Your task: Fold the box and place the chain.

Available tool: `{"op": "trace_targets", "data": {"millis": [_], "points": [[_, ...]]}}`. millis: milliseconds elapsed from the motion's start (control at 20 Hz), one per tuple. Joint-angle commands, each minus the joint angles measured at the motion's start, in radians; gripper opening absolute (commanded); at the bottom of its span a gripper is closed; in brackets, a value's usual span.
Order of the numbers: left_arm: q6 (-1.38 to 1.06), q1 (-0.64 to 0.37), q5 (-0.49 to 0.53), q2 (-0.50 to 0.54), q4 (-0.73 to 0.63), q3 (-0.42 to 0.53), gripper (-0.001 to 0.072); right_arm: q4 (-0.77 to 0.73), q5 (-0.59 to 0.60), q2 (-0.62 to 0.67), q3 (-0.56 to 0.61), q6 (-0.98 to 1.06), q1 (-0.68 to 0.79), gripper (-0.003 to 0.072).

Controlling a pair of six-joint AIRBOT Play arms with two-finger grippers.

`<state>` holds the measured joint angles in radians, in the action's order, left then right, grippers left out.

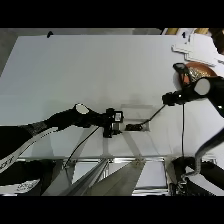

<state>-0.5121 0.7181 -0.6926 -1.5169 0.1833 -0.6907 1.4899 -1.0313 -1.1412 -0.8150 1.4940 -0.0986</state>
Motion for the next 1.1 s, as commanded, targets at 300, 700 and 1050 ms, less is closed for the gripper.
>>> {"op": "trace_targets", "data": {"millis": [300, 700, 1050], "points": [[0.000, 0.000, 0.000, 0.000, 0.000, 0.000, 0.0274, -0.010, 0.100, -0.120, 0.039, -0.011, 0.004, 0.0344], [0.000, 0.000, 0.000, 0.000, 0.000, 0.000, 0.0274, -0.006, 0.136, -0.166, 0.040, -0.011, -0.008, 0.0337], [0.000, 0.000, 0.000, 0.000, 0.000, 0.000, 0.0274, -0.002, 0.098, -0.189, 0.040, -0.011, -0.008, 0.0153]]}}
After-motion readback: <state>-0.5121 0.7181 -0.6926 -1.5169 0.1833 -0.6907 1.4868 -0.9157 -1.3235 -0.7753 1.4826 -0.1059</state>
